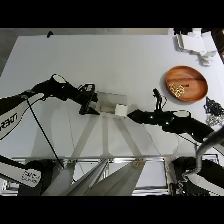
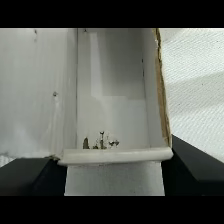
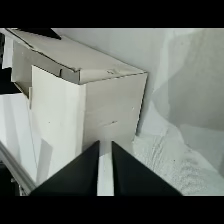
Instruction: Fold the box and place the chain.
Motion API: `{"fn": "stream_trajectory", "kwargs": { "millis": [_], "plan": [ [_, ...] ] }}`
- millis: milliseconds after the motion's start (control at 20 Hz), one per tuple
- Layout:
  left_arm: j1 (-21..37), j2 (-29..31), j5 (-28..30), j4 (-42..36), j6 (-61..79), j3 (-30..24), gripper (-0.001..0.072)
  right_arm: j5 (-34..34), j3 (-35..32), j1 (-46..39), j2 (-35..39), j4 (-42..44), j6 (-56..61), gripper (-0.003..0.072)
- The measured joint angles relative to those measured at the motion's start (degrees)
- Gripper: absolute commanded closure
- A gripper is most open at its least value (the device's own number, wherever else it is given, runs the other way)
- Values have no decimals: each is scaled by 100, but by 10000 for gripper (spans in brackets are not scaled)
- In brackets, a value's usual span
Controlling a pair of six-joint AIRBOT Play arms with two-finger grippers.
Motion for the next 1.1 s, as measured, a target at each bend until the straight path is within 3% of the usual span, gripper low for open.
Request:
{"fn": "stream_trajectory", "kwargs": {
  "millis": [50, 500, 550, 600, 650, 1100],
  "plan": [
    [0, 0, 0, 0, -2, 0, 551, 2, 0, 0, 0, 13, 2, 483],
    [0, 0, 0, 0, -2, 0, 551, 55, 13, 0, 140, 57, 0, 510],
    [0, 0, 0, 0, -2, 0, 551, 37, 13, 0, 151, 59, -2, 456],
    [0, 0, 0, 0, -2, 0, 551, 13, 13, 0, 157, 59, -2, 344],
    [0, 0, 2, 0, -2, 0, 551, 0, 13, 0, 166, 59, -7, 319],
    [0, 2, 2, -2, -2, 0, 551, -413, 245, 299, 175, 31, -9, 260]
  ]
}}
